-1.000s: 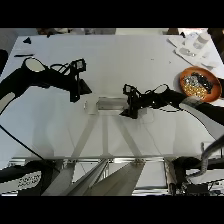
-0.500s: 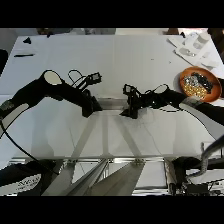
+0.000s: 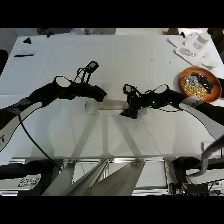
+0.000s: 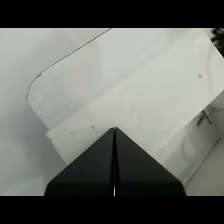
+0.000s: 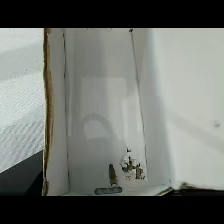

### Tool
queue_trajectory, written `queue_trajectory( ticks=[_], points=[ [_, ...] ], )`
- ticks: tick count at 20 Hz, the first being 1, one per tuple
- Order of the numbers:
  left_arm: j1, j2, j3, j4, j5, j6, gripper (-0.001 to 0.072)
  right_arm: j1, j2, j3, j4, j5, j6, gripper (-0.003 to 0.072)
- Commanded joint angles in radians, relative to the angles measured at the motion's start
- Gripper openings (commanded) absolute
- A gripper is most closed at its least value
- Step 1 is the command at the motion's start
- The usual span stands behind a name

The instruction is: Fold the box and place the chain.

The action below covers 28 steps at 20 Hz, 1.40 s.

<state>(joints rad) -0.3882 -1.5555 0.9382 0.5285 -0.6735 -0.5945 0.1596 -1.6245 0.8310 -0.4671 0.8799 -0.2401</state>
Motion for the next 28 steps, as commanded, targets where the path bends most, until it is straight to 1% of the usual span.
queue_trajectory(
  ticks=[1, 5, 10, 12, 14, 15, 16, 17, 18, 20, 21, 22, 25, 28],
  points=[
    [-0.001, -0.049, -0.001, 0.003, -0.020, -0.080, 0.0008, 0.000, 0.001, 0.000, -0.003, -0.001, -0.005, 0.0397],
    [0.010, 0.011, 0.000, 0.003, -0.015, -0.079, 0.0008, 0.000, 0.001, 0.000, -0.003, -0.001, -0.005, 0.0397],
    [0.034, 0.130, -0.001, 0.016, -0.024, -0.063, 0.0014, 0.000, 0.001, 0.000, -0.003, -0.001, -0.005, 0.0397],
    [0.048, 0.187, -0.001, 0.066, -0.060, 0.016, 0.0014, 0.000, 0.001, 0.000, -0.003, -0.001, -0.005, 0.0397],
    [0.066, 0.234, -0.001, 0.174, -0.130, 0.091, 0.0032, 0.000, 0.001, 0.000, -0.003, -0.001, -0.005, 0.0397],
    [0.072, 0.248, -0.001, 0.248, -0.183, 0.127, 0.0144, 0.000, 0.001, 0.000, -0.003, -0.001, -0.005, 0.0397],
    [0.072, 0.252, -0.001, 0.315, -0.232, 0.131, 0.0275, 0.000, 0.001, 0.000, -0.003, -0.001, -0.005, 0.0397],
    [0.072, 0.251, -0.004, 0.372, -0.277, 0.131, 0.0357, 0.000, 0.001, 0.000, -0.003, -0.001, -0.005, 0.0397],
    [0.071, 0.250, -0.016, 0.406, -0.307, 0.145, 0.0408, 0.000, 0.001, 0.000, -0.003, -0.001, -0.005, 0.0397],
    [0.071, 0.248, -0.055, 0.406, -0.317, 0.236, 0.0437, 0.000, 0.001, 0.000, -0.003, -0.001, -0.005, 0.0397],
    [0.071, 0.248, -0.077, 0.403, -0.305, 0.299, 0.0507, 0.000, 0.001, 0.000, -0.003, -0.001, -0.005, 0.0397],
    [0.069, 0.245, -0.097, 0.402, -0.288, 0.356, 0.0537, 0.000, 0.001, 0.000, -0.003, -0.001, -0.005, 0.0397],
    [0.069, 0.227, -0.137, 0.394, -0.249, 0.541, 0.0537, 0.000, 0.001, 0.000, -0.003, -0.001, -0.005, 0.0397],
    [0.069, 0.204, -0.149, 0.306, -0.224, 0.711, 0.0535, 0.000, 0.001, 0.000, -0.003, -0.001, -0.005, 0.0397]
  ],
)
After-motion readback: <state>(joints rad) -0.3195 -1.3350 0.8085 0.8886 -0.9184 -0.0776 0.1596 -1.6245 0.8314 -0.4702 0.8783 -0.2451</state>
